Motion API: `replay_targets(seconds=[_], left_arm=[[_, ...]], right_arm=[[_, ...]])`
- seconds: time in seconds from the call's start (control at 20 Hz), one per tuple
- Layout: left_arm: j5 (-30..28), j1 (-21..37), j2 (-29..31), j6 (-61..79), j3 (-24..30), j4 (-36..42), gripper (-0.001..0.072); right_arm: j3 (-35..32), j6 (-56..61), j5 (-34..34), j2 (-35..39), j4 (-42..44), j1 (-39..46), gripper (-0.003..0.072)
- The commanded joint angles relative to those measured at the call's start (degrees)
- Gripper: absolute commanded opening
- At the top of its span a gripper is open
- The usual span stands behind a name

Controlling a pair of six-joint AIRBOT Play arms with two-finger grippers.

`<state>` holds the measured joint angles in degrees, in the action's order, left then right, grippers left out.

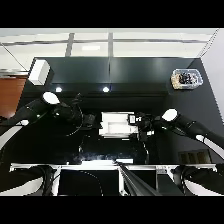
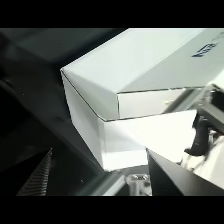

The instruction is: Fold the box and place the chain.

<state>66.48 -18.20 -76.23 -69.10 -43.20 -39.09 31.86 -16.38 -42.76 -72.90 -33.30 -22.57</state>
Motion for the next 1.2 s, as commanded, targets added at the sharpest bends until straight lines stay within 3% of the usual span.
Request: replay_targets(seconds=[0.0,0.25,0.45,0.6,0.7,0.85,1.05,1.15], left_arm=[[-7.4,-3.7,0.0,-3.8,-0.3,-2.4,0.0700],[-15.3,-7.8,0.0,-8.3,-0.3,-3.6,0.0700],[-16.4,-11.7,0.0,-20.5,-1.9,-12.0,0.0699],[-17.9,-13.8,0.0,-23.9,-3.0,-13.1,0.0698],[-17.8,-14.6,0.0,-28.6,-3.4,-15.4,0.0691],[-17.4,-17.9,0.0,-39.0,-5.0,-24.8,0.0690],[-10.3,-24.5,-0.7,-53.7,-9.6,-42.2,0.0682],[-8.2,-26.7,-1.5,-56.1,-12.1,-43.8,0.0663]], right_arm=[[0.0,0.0,0.0,0.0,0.0,0.0,0.0470],[0.0,0.0,0.0,0.0,0.0,-0.1,0.0470],[0.0,0.0,0.0,0.0,0.0,0.0,0.0470],[0.0,0.0,0.0,0.0,0.0,-0.1,0.0470],[0.0,0.0,0.0,0.0,0.0,0.0,0.0470],[0.0,0.0,0.0,0.0,0.0,0.0,0.0469],[0.0,0.0,0.0,0.0,0.0,-0.1,0.0470],[0.0,0.0,0.0,0.0,0.0,-0.1,0.0470]])
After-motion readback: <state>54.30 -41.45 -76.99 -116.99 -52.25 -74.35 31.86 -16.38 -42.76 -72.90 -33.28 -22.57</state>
